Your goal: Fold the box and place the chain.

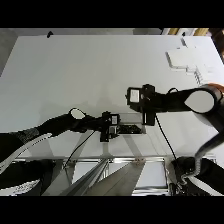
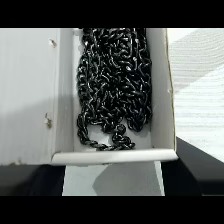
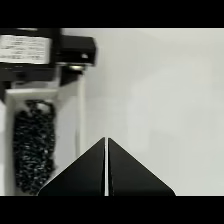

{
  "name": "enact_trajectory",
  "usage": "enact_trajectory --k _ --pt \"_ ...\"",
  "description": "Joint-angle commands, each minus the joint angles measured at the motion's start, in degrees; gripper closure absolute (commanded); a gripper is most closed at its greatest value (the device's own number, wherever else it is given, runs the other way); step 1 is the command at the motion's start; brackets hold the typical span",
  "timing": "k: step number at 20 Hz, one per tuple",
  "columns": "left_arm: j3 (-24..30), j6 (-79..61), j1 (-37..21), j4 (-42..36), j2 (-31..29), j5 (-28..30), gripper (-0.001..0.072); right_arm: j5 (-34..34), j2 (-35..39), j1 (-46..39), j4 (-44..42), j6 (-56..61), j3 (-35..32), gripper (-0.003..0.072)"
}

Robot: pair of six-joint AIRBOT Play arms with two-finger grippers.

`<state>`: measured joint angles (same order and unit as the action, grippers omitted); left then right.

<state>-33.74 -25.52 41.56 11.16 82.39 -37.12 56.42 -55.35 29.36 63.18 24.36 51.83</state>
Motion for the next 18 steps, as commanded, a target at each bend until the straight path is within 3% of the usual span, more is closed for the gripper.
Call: enact_trajectory --k 1,6,8,10,12,18 --pt "0.02 0.0 -0.02 0.0 -0.04 0.0 0.0435 -0.26 -5.66 -1.44 3.48 7.54 2.91 0.0669" --pt "0.02 0.0 -0.02 0.0 -0.04 0.0 0.0435 2.58 -6.88 4.68 3.43 5.77 -3.63 0.0666" --pt "0.02 0.0 -0.02 0.0 -0.04 0.0 0.0435 2.69 -5.64 6.49 3.45 5.33 -6.23 0.0576" --pt "0.02 -0.02 -0.02 0.0 -0.04 0.0 0.0435 2.47 -3.8 7.87 2.84 5.14 -8.37 0.0555" --pt "0.02 -0.02 -0.02 0.02 -0.04 0.0 0.0435 -0.13 -1.46 9.29 2.75 4.94 -11.08 0.0449" --pt "0.02 0.0 -0.02 0.0 -0.04 0.0 0.0435 -4.31 0.59 12.07 2.29 4.96 -15.47 0.0443"
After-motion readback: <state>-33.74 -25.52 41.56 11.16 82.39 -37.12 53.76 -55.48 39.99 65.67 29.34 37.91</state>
